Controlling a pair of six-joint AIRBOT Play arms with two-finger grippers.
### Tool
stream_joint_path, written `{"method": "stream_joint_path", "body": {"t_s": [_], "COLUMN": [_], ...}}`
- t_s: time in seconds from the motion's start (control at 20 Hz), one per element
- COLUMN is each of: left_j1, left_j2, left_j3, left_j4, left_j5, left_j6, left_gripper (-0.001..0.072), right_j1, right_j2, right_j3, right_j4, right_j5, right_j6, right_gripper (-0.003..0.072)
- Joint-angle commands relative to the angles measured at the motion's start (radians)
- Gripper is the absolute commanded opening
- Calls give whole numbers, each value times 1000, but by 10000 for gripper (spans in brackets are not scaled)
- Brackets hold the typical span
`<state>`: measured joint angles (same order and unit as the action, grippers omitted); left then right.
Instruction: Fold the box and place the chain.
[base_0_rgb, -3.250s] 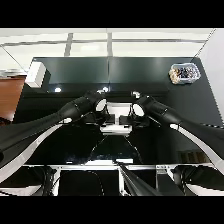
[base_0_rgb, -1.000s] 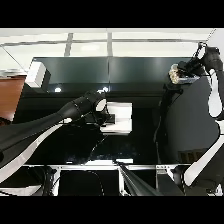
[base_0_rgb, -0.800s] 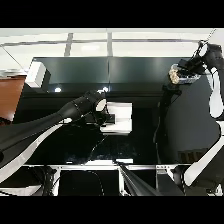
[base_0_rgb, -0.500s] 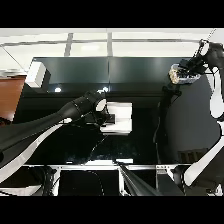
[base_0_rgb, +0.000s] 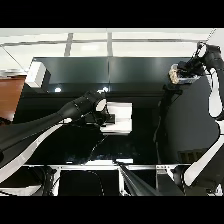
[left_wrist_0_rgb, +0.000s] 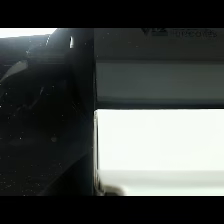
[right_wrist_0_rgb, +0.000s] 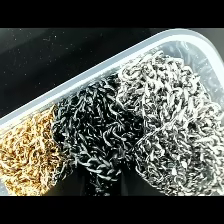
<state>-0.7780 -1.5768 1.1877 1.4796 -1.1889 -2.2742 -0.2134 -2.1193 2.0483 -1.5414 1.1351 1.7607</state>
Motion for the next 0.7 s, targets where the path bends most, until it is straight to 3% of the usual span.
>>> {"method": "stream_joint_path", "body": {"t_s": [0.0, 0.15, 0.65], "left_j1": [1, 1, 1], "left_j2": [1, 1, 1], "left_j3": [1, 1, 1], "left_j4": [0, 0, 0], "left_j5": [-1, -1, -2], "left_j6": [0, 0, 0], "left_gripper": [26, 26, 26], "right_j1": [0, -1, 0], "right_j2": [2, 60, 486], "right_j3": [0, 0, 0], "right_j4": [7, -3, 23], "right_j5": [42, 61, 29], "right_j6": [-38, -54, -162], "right_gripper": [16, 15, 15]}}
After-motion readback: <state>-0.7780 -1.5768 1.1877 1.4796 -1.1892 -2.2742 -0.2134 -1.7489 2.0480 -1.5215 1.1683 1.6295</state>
